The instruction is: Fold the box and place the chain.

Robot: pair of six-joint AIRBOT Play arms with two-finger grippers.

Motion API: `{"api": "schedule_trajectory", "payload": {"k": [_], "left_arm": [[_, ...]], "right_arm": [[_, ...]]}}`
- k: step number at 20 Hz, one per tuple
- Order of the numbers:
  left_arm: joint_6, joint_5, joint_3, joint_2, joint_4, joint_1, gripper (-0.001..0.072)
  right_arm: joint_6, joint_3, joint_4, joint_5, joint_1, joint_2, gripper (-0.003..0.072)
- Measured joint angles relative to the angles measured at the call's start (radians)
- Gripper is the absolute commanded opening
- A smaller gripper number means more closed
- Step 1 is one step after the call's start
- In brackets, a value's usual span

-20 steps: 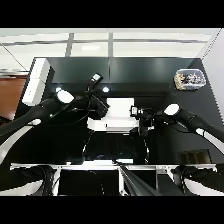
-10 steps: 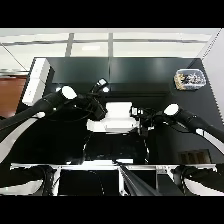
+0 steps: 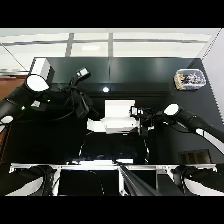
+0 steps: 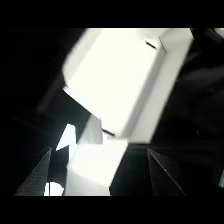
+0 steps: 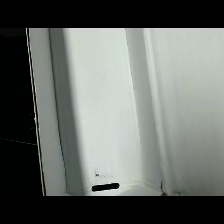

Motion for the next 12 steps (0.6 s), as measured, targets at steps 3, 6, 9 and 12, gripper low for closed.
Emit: {"api": "schedule_trajectory", "payload": {"k": [3,6,9,12], "left_arm": [[0.196,0.019,-0.084,0.01,0.039,-0.02,0.0712],[0.345,0.154,-0.165,0.011,0.076,-0.083,0.071],[0.415,0.277,-0.207,-0.011,0.08,-0.157,0.0619],[0.444,0.328,-0.222,-0.037,0.044,-0.209,0.038]], "right_arm": [[0.0,0.0,0.0,0.0,0.0,0.0,0.013],[0.0,0.0,0.0,0.0,0.0,0.0,0.013],[0.0,0.0,0.0,0.0,0.0,0.0,0.013],[0.0,0.0,-0.001,0.0,0.0,0.0,0.013]]}}
